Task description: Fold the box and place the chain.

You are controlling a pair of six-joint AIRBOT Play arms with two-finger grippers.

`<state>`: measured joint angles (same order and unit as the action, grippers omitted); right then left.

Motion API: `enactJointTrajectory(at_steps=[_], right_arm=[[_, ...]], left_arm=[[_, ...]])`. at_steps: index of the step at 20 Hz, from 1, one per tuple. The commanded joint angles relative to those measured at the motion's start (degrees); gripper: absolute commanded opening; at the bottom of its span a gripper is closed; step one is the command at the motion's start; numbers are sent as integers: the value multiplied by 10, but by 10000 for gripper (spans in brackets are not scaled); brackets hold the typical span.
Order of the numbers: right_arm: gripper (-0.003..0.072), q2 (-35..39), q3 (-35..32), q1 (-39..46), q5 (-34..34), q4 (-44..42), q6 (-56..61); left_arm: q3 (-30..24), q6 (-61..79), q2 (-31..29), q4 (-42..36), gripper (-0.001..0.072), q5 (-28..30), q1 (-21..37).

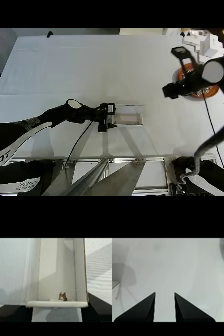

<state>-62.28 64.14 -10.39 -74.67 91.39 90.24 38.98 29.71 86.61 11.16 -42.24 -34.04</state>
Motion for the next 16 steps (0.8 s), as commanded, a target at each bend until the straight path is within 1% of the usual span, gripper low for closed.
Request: enactJointTrajectory(at_steps=[1,4,8,9,10,13,15,16], right_arm=[[236,-47,17,116,73,1,-39],[223,-118,26,188,114,1,-48],[216,-194,54,237,173,0,-47],[195,-206,57,237,185,1,-48],[152,-217,58,237,200,1,-48],[156,-247,59,237,236,-1,-26],[226,-266,66,237,237,-1,-11],[230,-274,68,237,236,-1,-2]], left_arm=[[0,0,0,0,254,0,0],[0,0,0,0,254,0,0],[0,0,0,0,254,0,0],[0,0,0,0,254,0,0],[0,0,0,0,254,0,0],[0,0,0,0,254,0,0],[0,0,0,0,254,0,0],[0,0,0,0,254,0,0]])
